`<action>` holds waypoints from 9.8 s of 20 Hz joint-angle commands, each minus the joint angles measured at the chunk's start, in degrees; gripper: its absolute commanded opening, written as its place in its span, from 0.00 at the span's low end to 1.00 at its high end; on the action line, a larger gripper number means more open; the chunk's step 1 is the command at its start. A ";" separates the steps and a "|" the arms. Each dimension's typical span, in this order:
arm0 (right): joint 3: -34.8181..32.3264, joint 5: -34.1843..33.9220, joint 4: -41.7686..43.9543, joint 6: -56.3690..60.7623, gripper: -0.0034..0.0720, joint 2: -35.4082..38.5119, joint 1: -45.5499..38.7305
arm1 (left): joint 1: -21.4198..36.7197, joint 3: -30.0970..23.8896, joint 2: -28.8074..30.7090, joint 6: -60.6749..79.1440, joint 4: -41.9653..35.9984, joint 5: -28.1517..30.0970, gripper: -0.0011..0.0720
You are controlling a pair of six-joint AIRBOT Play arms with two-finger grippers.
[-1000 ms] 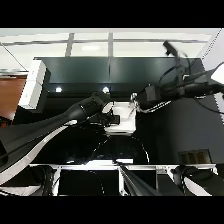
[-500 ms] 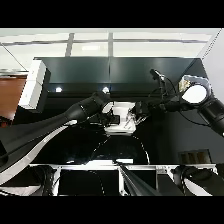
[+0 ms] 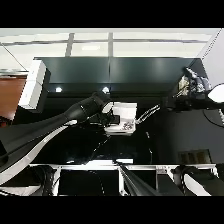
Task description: Fold the box and place the chain.
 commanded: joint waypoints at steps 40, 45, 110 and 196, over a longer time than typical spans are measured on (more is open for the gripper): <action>10.75 16.15 20.17 -4.83 0.07 20.63 -7.89 | 0.04 0.04 0.04 0.00 0.00 0.55 0.06; 10.73 19.98 22.60 -5.42 0.07 20.17 -0.02 | 0.04 0.04 0.04 0.00 0.00 0.52 0.06; -27.85 -28.74 32.54 -83.17 1.00 -1.18 24.52 | 0.04 0.04 0.04 0.00 0.00 0.17 0.06; 1.42 3.89 10.84 -17.05 0.64 7.87 5.33 | 31.93 -24.11 27.67 47.89 -24.11 15.32 0.80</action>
